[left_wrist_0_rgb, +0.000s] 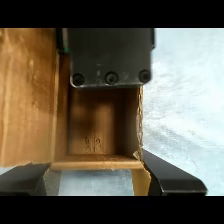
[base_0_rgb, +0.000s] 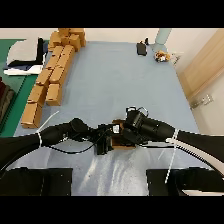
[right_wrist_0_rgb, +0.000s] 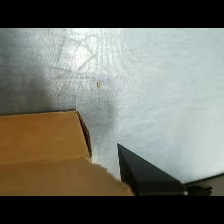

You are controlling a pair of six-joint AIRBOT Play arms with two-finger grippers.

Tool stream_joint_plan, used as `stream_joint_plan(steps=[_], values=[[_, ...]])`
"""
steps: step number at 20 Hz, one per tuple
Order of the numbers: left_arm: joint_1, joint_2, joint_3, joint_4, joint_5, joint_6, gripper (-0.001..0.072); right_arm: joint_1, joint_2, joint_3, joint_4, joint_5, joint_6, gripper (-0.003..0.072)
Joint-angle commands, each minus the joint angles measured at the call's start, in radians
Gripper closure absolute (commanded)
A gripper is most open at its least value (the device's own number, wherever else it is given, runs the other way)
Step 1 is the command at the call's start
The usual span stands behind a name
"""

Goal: Fold the box.

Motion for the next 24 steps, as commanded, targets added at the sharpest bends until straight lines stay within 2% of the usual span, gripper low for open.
stream_joint_plan(steps=[1,2,4,5,6,7,10,11,12,13,19,24], values=[[0.001,0.0,0.0,-0.001,-0.002,-0.003,0.0187,0.001,0.019,0.014,0.002,0.001,0.0,0.0273],[0.001,0.0,0.0,-0.002,-0.002,-0.003,0.0187,0.0,0.028,0.014,0.002,-0.002,0.0,0.0276],[0.001,0.0,0.0,-0.001,-0.002,-0.003,0.0186,0.001,0.039,0.014,0.014,-0.002,0.0,0.0354],[0.001,0.0,0.0,-0.002,-0.002,-0.003,0.0186,0.001,0.042,0.014,0.025,-0.002,-0.002,0.0432],[0.001,0.0,0.0,-0.001,-0.002,-0.003,0.0186,0.001,0.043,0.014,0.032,-0.001,-0.012,0.0585],[0.001,0.0,0.0,-0.002,-0.002,-0.003,0.0187,0.001,0.043,0.014,0.035,0.0,-0.024,0.0683],[0.001,0.0,0.0,-0.002,-0.002,-0.003,0.0187,0.001,0.043,0.014,0.035,0.008,-0.042,0.0682],[0.001,0.0,0.0,-0.001,-0.002,-0.003,0.0186,0.001,0.043,0.014,0.035,0.012,-0.042,0.0616],[0.001,0.0,0.0,-0.002,-0.002,-0.003,0.0187,0.001,0.043,0.014,0.035,0.016,-0.042,0.0324],[0.001,0.0,0.0,-0.002,-0.002,-0.003,0.0186,0.001,0.043,0.014,0.035,0.016,-0.045,0.0219],[0.001,0.0,0.0,-0.002,-0.002,-0.003,0.0187,0.001,0.067,0.014,0.083,0.015,-0.063,0.0222],[0.001,0.0,0.0,-0.002,-0.002,-0.003,0.0187,-0.002,0.179,0.014,0.053,-0.047,-0.06,0.0252]])
